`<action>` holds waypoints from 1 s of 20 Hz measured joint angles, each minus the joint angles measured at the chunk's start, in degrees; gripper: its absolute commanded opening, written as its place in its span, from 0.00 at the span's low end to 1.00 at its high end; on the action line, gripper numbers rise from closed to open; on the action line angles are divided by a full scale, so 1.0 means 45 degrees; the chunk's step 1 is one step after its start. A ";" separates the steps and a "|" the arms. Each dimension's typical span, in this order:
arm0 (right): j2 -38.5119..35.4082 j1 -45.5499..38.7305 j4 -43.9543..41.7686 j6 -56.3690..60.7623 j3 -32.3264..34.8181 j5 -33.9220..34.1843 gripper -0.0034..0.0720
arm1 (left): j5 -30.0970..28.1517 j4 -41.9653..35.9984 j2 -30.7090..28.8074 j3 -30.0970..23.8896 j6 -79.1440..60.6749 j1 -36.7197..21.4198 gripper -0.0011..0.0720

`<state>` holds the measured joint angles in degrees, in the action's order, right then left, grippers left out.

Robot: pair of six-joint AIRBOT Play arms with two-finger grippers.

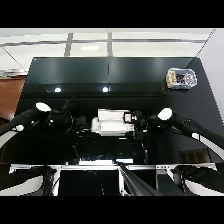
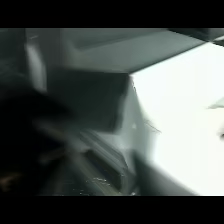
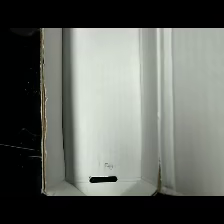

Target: Fold the box and place the chain.

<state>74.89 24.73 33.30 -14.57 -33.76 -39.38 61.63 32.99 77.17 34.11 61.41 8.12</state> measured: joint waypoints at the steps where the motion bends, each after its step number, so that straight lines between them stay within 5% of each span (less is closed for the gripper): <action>1: 0.0000 0.0000 0.0005 -0.0005 0.0000 0.0005 0.59 | 0.0112 0.0024 0.0015 0.0170 -0.0068 0.0010 0.97; 8: 0.0000 0.0000 0.0000 -0.0005 0.0000 0.0005 0.59 | 0.0733 -0.0287 0.0015 0.1277 -0.0024 0.0350 0.93; 10: 0.0000 0.0000 0.0000 -0.0005 0.0000 0.0005 0.59 | 0.0797 -0.0301 0.0015 0.1413 0.0039 0.0617 0.63; 11: 0.0000 0.0000 0.0000 0.0000 0.0000 0.0005 0.59 | 0.0792 -0.0306 0.0015 0.1457 0.0058 0.0792 0.61; 20: 0.0000 0.0000 0.0000 0.0000 0.0000 0.0005 0.59 | -0.0029 0.2025 0.0019 0.2725 0.2511 0.2963 0.59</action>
<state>74.89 24.73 33.30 -14.57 -33.76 -39.35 61.49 42.11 77.25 46.37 72.71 21.45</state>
